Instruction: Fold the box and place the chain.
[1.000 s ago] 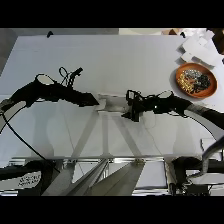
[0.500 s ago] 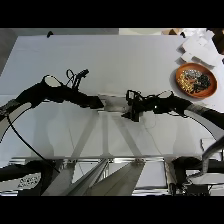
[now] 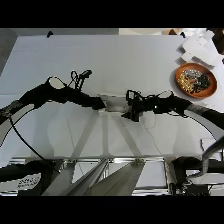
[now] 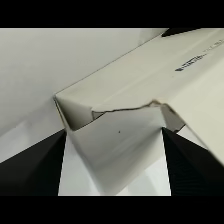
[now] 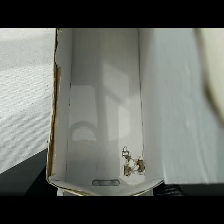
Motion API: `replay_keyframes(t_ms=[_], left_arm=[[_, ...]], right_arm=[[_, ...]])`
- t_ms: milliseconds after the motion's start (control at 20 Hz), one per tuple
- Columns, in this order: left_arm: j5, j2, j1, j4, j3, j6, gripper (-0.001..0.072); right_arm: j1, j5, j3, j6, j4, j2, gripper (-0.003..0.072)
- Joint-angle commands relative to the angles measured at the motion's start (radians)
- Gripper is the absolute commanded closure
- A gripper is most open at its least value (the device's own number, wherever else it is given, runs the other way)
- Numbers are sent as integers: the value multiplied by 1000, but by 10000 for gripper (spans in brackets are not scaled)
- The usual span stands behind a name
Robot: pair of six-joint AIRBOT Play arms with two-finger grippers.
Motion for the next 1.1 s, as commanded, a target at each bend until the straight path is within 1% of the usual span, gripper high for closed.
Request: replay_keyframes(t_ms=[0, 100, 150, 200, 250, 600, 900, 1050], left_arm=[[2, 0, -13, -26, 0, 0, 83], [2, 0, -18, -26, 0, 0, 92], [2, 0, -19, -26, 0, 0, 146], [4, 0, -19, -25, 0, 0, 218], [9, 0, -19, -20, 0, 0, 227], [80, -1, -19, 35, 0, -1, 217], [90, -2, -19, 39, 0, -28, 217], [115, -2, -19, 39, 0, -29, 217]], right_arm=[[0, 0, 0, 0, 0, 0, 167], [0, 0, 0, 0, 0, 0, 167], [0, 0, 0, 0, 0, 0, 167], [0, 0, 0, 0, 0, 0, 167], [0, 0, 0, 0, 0, 0, 167], [0, 0, 0, 0, 0, 0, 167], [0, 0, 0, 0, 0, 0, 167], [0, 0, 0, 0, 0, 0, 167]])
